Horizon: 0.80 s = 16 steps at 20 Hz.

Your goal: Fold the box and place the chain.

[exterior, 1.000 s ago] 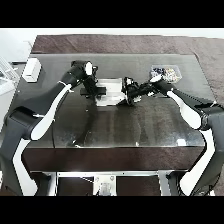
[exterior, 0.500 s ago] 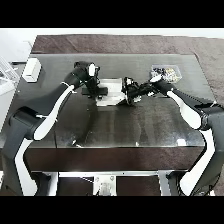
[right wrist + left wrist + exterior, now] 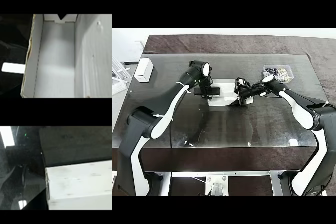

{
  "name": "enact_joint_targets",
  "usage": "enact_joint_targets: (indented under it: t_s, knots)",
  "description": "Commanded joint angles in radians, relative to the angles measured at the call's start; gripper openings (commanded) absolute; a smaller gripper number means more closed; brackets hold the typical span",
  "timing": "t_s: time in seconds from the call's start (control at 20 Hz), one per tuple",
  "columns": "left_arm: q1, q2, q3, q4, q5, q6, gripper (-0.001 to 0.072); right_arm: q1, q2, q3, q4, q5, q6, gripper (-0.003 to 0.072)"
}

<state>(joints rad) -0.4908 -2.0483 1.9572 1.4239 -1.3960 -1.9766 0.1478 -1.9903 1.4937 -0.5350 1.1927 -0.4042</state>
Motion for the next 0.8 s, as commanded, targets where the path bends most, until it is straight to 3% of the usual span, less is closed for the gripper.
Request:
enact_joint_targets:
  t_s: [0.0, 0.4, 0.45, 0.5, 0.75]
  knots:
    - [-0.001, -0.01, 0.004, -0.001, -0.02, -0.011, 0.0021, 0.0, 0.0, 0.0, 0.001, -0.01, 0.0, 0.0587]
    - [0.005, -0.014, 0.038, -0.002, -0.026, -0.003, 0.0035, 0.0, 0.0, 0.0, 0.001, -0.01, 0.0, 0.0587]
    - [0.005, -0.014, 0.05, -0.001, -0.032, -0.001, 0.0247, 0.0, 0.0, 0.0, 0.001, -0.01, 0.0, 0.0587]
    - [0.006, -0.014, 0.063, 0.0, -0.038, 0.013, 0.037, 0.0, 0.0, 0.0, 0.001, -0.01, 0.0, 0.0587]
    - [0.019, 0.007, 0.064, -0.017, -0.063, 0.042, 0.0369, 0.0, 0.0, 0.0, 0.001, -0.01, 0.0, 0.0587]
